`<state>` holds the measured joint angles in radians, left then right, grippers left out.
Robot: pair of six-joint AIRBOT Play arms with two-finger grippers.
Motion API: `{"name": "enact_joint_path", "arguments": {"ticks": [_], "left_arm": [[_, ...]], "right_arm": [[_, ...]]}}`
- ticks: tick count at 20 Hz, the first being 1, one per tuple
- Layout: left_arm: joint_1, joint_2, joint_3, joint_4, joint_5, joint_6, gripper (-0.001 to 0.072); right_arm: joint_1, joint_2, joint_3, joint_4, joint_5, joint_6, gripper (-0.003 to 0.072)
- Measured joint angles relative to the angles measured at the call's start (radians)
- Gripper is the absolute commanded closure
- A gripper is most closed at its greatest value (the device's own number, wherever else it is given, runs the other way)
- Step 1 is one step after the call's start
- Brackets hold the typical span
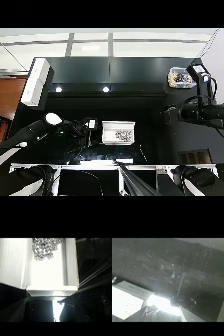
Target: Fold the box and place the chain.
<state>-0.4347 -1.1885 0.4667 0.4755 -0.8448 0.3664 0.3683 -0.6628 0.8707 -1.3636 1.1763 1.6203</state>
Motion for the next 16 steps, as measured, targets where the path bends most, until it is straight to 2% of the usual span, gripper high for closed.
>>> {"name": "enact_joint_path", "arguments": {"ticks": [9, 14, 15, 16], "left_arm": [[-0.033, -0.003, 0.002, -0.012, 0.019, -0.015, 0.0004], [-0.072, -0.010, 0.008, -0.012, 0.071, -0.051, 0.0009], [-0.077, -0.011, 0.009, -0.011, 0.074, -0.053, 0.0050], [-0.080, -0.011, 0.010, -0.010, 0.076, -0.057, 0.0152]], "right_arm": [[0.000, 0.000, 0.000, 0.001, -0.031, 0.000, 0.0209], [0.000, 0.000, 0.000, 0.001, -0.034, -0.001, 0.0209], [0.000, 0.000, 0.000, 0.001, -0.035, -0.001, 0.0209], [0.000, 0.000, 0.000, 0.001, -0.035, -0.001, 0.0209]]}}
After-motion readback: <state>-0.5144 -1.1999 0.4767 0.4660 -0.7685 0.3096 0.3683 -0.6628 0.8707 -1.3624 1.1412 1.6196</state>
